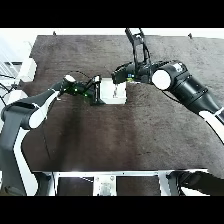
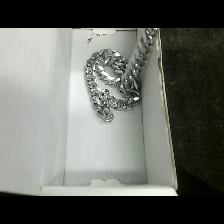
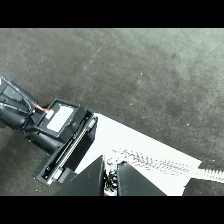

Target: Fold the box and place the chain.

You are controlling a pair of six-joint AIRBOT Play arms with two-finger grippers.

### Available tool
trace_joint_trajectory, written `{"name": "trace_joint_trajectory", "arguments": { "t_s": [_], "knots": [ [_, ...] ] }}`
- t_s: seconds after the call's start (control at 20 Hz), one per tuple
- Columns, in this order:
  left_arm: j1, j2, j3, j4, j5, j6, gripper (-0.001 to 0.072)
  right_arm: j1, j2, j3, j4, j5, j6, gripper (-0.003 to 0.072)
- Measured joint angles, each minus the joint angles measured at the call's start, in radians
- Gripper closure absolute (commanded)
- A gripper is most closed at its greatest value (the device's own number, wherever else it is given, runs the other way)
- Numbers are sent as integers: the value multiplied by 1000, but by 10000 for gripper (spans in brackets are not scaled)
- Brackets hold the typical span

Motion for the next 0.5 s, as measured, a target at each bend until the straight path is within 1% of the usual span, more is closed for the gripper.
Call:
{"name": "trace_joint_trajectory", "arguments": {
  "t_s": [0.15,0.3,0.5],
  "knots": [
    [0,0,0,0,0,0,316,14,-6,-42,-2,-41,24,678],
    [0,0,0,0,0,0,316,26,-29,-110,-2,-160,44,678],
    [0,0,0,0,0,0,316,31,-130,-163,-1,-279,81,677]
  ]
}}
